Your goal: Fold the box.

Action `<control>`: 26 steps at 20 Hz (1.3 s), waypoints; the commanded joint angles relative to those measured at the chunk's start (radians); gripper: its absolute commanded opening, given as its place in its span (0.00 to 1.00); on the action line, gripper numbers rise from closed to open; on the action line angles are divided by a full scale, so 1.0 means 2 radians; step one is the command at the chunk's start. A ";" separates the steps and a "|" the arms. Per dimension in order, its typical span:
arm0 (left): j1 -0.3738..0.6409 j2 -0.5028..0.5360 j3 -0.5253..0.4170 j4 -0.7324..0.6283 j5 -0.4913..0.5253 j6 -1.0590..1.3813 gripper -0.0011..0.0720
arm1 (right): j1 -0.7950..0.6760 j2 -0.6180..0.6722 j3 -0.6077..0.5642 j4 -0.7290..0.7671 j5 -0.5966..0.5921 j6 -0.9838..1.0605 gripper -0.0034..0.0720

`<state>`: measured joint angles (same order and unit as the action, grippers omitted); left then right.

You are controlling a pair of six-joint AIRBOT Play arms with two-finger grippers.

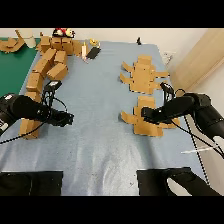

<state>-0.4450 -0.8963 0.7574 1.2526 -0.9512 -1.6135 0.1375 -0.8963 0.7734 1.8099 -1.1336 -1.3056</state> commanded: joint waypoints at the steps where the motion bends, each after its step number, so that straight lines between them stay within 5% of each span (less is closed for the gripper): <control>1: 0.000 0.000 0.000 0.000 0.000 0.000 0.03 | 0.001 0.000 0.000 0.000 0.000 0.000 0.06; 10: 0.000 0.000 0.000 0.000 0.000 0.000 0.03 | 0.001 0.000 0.000 0.000 0.000 0.000 0.06; 16: 0.000 0.000 0.000 0.000 0.002 0.000 0.03 | 0.000 -0.001 0.000 -0.023 0.080 0.001 0.06; 20: 0.000 0.000 0.000 0.000 0.041 -0.002 0.03 | 0.000 -0.001 0.000 -0.004 0.080 0.000 0.06; 23: 0.000 0.000 0.000 0.000 0.046 -0.014 0.03 | -0.023 -0.004 0.008 -0.088 0.073 0.033 0.06; 24: 0.000 -0.001 0.000 0.000 0.047 -0.015 0.03 | -0.050 -0.011 0.020 -0.135 0.047 0.049 0.11; 26: 0.000 -0.003 0.000 -0.001 0.047 -0.015 0.03 | -0.129 -0.038 0.045 -0.179 0.008 0.031 0.59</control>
<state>-0.4450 -0.8993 0.7578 1.2514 -0.8688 -1.6348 0.0128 -0.9310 0.8185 1.6119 -1.0325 -1.2522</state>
